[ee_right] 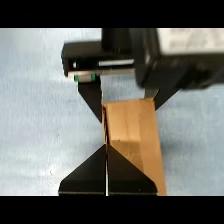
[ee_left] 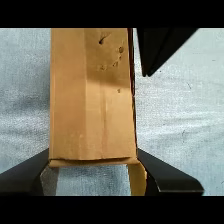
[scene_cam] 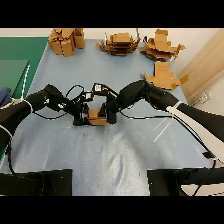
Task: Fold the box.
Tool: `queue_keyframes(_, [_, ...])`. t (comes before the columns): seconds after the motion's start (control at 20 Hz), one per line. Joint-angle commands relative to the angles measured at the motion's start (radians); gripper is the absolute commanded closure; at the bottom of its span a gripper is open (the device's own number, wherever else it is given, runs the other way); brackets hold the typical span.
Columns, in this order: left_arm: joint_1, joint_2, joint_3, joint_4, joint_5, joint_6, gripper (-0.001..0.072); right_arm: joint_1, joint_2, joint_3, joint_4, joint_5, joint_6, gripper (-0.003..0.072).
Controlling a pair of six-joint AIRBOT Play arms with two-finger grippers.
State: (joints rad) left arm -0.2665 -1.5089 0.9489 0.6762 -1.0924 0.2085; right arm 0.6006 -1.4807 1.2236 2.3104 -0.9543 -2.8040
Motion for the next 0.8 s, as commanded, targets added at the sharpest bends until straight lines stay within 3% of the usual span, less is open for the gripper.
queue_keyframes(0.0, [0.0,0.0,0.0,0.0,0.0,0.0,0.0642,-0.002,0.048,0.001,0.042,0.05,0.069,0.068])
queue_keyframes(0.15, [0.0,0.0,0.0,0.0,0.0,0.0,0.0642,-0.002,0.055,-0.008,0.042,0.098,0.154,0.068])
queue_keyframes(0.35, [0.0,0.0,0.0,0.0,0.001,0.0,0.0642,0.013,0.004,-0.038,0.032,0.299,0.452,0.068])
queue_keyframes(0.5, [0.0,0.0,0.0,0.0,0.001,0.0,0.0642,0.057,-0.013,-0.039,-0.118,0.365,0.552,0.0681])
queue_keyframes(0.75, [0.0,0.0,0.0,0.0,0.006,0.0,0.0642,0.072,-0.023,-0.039,-0.205,0.304,0.612,0.0681])
